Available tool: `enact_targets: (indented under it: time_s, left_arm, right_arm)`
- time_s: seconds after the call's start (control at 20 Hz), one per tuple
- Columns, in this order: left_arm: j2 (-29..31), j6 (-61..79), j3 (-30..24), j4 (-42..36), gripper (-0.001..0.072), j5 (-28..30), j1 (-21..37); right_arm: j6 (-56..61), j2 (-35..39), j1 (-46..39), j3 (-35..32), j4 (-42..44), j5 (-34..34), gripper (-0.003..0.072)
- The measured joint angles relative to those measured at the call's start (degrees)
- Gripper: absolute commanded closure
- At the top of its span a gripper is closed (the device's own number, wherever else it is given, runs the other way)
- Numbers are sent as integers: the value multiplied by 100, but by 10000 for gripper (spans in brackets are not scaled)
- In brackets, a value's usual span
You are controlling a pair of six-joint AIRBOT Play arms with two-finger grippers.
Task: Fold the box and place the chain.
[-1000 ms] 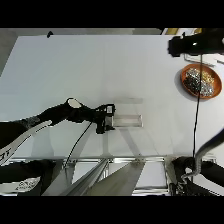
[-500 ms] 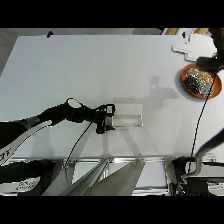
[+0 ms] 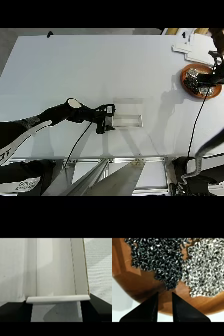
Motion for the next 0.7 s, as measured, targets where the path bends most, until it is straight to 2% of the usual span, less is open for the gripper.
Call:
enact_targets:
  time_s: [0.65, 0.7]
  left_arm:
    - [0, 0, 0, 0, 558, 0, 0]
    - [0, 0, 0, 0, 558, 0, 0]
  right_arm:
    - [-363, -446, -50, 0, 240, -332, 528]
    - [-365, -468, -50, 0, 240, -334, 546]
